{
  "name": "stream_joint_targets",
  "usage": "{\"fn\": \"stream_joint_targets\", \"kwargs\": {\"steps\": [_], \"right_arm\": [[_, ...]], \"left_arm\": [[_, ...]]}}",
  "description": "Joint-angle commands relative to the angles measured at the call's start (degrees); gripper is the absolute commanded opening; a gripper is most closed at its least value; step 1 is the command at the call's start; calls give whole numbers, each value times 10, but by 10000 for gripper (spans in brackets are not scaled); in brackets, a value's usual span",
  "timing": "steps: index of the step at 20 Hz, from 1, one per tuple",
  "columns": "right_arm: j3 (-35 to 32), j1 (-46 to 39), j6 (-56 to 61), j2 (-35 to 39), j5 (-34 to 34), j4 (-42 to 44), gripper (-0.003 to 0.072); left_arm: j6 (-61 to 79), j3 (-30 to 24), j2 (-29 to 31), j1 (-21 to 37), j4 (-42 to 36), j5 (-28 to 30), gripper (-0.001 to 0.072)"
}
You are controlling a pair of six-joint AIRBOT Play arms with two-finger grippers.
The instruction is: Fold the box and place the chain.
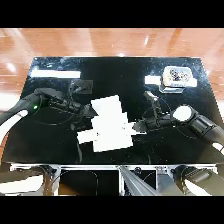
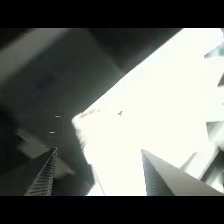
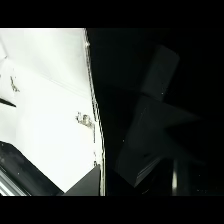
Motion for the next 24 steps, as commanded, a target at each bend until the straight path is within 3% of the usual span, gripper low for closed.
{"fn": "stream_joint_targets", "kwargs": {"steps": [1, 4, 9, 10, 12, 14, 16, 17, 23, 24], "right_arm": [[-3, -1, 15, 2, -3, 1, 35], [-3, -6, 23, 2, -3, 0, 35], [-3, -6, 24, 2, -3, 3, 35], [-3, -6, 25, 2, -3, 3, 35], [-3, -6, 26, 2, -3, 4, 35], [-3, -6, 26, 2, -3, 5, 35], [-3, -6, 26, 2, -3, 4, 35], [-3, -6, 26, 2, -3, 4, 35], [-3, -6, 25, 2, -5, 2, 35], [-3, -6, 25, 2, -5, 3, 36]], "left_arm": [[86, 43, -87, -1, -37, 112, 606], [144, 52, -111, -11, -60, 153, 606], [188, 52, -115, -20, -57, 143, 576], [190, 52, -115, -20, -57, 129, 505], [192, 52, -115, -20, -57, 102, 460], [192, 52, -115, -20, -57, 85, 368], [196, 52, -115, -20, -54, 86, 116], [196, 52, -115, -20, -48, 87, 74], [201, 52, -115, -20, -43, 120, 73], [225, 52, -115, -20, -43, 122, 33]]}}
